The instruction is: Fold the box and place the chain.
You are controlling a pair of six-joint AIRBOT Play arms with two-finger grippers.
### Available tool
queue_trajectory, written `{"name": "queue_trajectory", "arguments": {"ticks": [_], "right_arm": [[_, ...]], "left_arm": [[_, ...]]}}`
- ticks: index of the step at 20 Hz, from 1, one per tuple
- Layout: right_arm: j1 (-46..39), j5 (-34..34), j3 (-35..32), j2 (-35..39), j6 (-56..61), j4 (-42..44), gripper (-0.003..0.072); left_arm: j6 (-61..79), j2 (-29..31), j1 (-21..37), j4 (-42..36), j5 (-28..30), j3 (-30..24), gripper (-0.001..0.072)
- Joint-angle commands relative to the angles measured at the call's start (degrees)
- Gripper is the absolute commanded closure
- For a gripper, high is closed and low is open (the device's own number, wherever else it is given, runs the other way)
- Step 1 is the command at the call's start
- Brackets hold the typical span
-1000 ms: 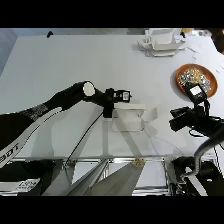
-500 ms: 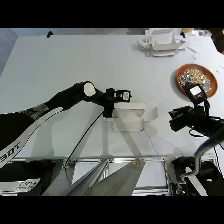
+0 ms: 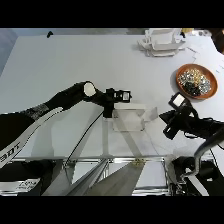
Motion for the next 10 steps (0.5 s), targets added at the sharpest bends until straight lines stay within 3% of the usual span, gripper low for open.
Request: {"name": "queue_trajectory", "arguments": {"ticks": [1, 2, 4, 7, 10], "right_arm": [[5.4, 1.2, 0.0, -6.5, -18.6, 3.5, 0.0464], [6.9, 1.3, 0.0, -9.2, -21.8, 3.1, 0.0288], [9.0, 1.0, 0.0, -14.4, -24.5, 0.3, 0.0082], [9.3, -0.6, -0.1, -19.7, -24.8, -1.2, 0.0066], [14.2, -6.3, -0.5, -21.2, -29.9, -1.2, 0.0048]], "left_arm": [[0.0, 0.0, 0.0, 0.0, 0.0, 0.0, 0.066], [0.0, 0.0, 0.0, 0.0, 0.0, 0.0, 0.066], [0.0, 0.0, 0.0, 0.0, 0.0, 0.0, 0.066], [0.0, 0.0, 0.0, 0.0, 0.0, 0.0, 0.066], [0.0, 0.0, 0.0, 0.0, 0.0, 0.0, 0.066]]}}
